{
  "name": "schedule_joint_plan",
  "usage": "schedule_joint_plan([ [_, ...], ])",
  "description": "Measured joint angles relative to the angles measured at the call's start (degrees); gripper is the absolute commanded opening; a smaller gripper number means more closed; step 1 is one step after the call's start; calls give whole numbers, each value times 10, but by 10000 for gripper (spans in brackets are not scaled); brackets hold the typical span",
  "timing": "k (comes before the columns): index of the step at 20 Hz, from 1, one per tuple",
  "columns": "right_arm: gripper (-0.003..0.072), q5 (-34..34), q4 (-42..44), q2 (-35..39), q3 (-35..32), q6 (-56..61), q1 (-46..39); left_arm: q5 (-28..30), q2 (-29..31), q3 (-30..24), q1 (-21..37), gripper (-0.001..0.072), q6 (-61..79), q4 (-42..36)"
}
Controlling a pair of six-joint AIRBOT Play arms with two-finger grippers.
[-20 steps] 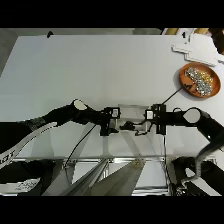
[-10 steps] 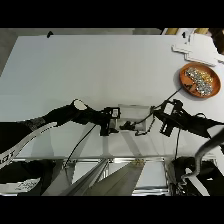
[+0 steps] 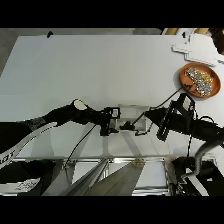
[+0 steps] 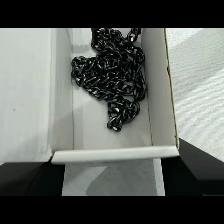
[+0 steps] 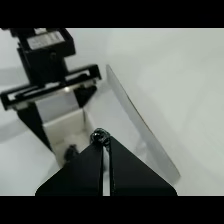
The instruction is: Fold the box and place the chain.
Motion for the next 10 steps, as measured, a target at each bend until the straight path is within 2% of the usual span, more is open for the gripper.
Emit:
schedule_joint_plan([
  [6, 18, 31, 29, -5, 0, -63, 1, 0, 0, 0, 0, 170, 0, 0],
  [10, 19, 38, 33, -43, 0, -119, 34, 0, 0, 0, 0, 170, 0, 0],
])
